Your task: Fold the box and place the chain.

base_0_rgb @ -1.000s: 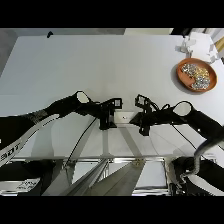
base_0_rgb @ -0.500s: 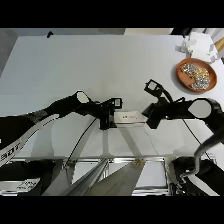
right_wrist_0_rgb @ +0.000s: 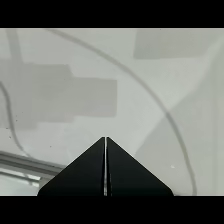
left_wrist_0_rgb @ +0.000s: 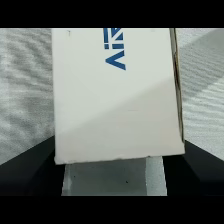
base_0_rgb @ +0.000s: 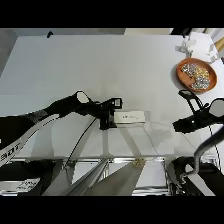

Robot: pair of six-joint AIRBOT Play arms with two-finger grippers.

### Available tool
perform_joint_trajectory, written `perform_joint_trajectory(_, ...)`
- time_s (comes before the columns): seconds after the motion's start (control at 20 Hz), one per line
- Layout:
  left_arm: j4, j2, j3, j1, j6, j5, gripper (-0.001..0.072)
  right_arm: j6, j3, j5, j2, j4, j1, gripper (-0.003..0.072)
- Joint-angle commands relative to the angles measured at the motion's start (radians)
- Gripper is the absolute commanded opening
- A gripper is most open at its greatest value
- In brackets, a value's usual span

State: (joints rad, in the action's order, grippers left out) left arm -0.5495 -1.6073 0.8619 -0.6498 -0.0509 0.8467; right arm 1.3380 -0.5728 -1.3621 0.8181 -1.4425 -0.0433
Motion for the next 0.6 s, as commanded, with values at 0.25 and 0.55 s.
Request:
perform_joint_trajectory(0.25, 0.004, 0.001, 0.000, 0.000, -0.001, -0.020, 0.0203, 0.026, 0.016, -0.010, -0.002, 0.000, -0.052, 0.0012)
perform_joint_trajectory(0.55, 0.008, 0.004, 0.001, 0.000, -0.001, -0.021, 0.0206, 0.026, 0.016, -0.010, -0.002, 0.000, -0.052, 0.0012)
